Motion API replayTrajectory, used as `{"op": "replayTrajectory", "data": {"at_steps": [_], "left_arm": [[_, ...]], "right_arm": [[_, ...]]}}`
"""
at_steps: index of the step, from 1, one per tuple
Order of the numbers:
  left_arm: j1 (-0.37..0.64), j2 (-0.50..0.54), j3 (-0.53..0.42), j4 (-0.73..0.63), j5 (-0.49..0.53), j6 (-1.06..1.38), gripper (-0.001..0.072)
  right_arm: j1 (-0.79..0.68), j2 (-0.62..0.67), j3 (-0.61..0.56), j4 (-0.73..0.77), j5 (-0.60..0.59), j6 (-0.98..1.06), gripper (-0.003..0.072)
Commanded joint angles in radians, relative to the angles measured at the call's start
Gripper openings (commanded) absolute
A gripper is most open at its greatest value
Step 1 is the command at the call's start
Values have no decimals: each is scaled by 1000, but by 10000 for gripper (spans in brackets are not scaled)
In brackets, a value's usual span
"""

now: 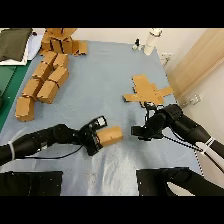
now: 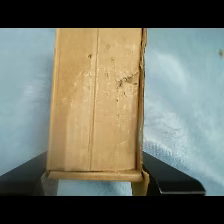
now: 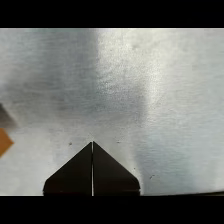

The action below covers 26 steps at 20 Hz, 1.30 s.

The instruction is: Fold the box.

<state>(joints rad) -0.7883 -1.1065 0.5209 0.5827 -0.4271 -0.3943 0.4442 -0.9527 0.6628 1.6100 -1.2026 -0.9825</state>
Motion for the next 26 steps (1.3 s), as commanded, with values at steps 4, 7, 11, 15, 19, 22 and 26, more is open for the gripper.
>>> {"op": "replayTrajectory", "data": {"at_steps": [4,7,11,15,19,22,26], "left_arm": [[343,237,4,382,-154,-494,463],[548,336,4,663,-369,-750,463],[776,396,4,827,-531,-941,464],[842,387,4,824,-494,-943,463],[842,317,4,780,-353,-962,463],[842,233,4,720,-232,-962,463],[833,119,23,672,-117,-960,463]], "right_arm": [[-3,58,0,-131,13,66,4],[-3,77,1,-168,13,66,4],[-3,78,0,-182,27,66,5],[-3,78,0,-180,46,66,4],[-2,78,0,-166,53,66,5],[-2,80,1,-154,66,66,4],[-2,81,0,-134,82,66,4]]}}
